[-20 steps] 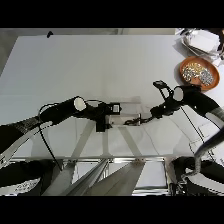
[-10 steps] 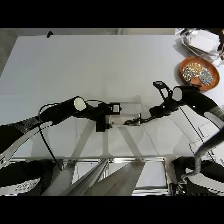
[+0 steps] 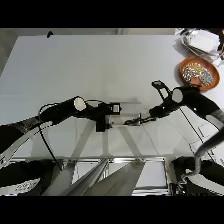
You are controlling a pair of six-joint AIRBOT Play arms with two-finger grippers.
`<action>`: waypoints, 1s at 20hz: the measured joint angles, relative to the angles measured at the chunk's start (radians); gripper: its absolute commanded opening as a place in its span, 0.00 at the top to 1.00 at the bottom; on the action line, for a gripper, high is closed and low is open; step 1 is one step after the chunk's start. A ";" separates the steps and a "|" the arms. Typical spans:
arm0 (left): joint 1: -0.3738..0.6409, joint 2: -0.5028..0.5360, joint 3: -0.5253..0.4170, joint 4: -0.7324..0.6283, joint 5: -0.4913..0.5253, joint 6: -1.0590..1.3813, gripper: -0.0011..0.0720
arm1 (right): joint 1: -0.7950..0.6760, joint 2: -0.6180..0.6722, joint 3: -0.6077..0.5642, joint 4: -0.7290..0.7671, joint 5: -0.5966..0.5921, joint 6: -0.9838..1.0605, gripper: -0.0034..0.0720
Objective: Fold the box and place the chain.
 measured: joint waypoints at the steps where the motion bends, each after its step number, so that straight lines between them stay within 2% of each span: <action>1: 0.000 0.000 0.000 0.000 0.000 0.000 0.70 | 0.000 0.044 0.001 0.001 0.011 -0.002 0.93; 5: 0.000 0.000 0.000 0.000 0.000 0.000 0.70 | 0.000 0.261 0.002 0.055 0.072 -0.035 0.93; 11: 0.000 0.000 0.000 0.000 0.000 0.000 0.70 | 0.000 0.562 0.003 0.293 0.083 -0.111 0.93; 14: 0.000 0.000 0.000 0.000 0.000 0.000 0.70 | 0.000 0.638 0.003 0.444 0.054 -0.162 0.93; 20: 0.000 0.000 0.000 0.000 0.000 0.000 0.70 | 0.000 0.679 0.003 0.755 0.016 -0.306 0.93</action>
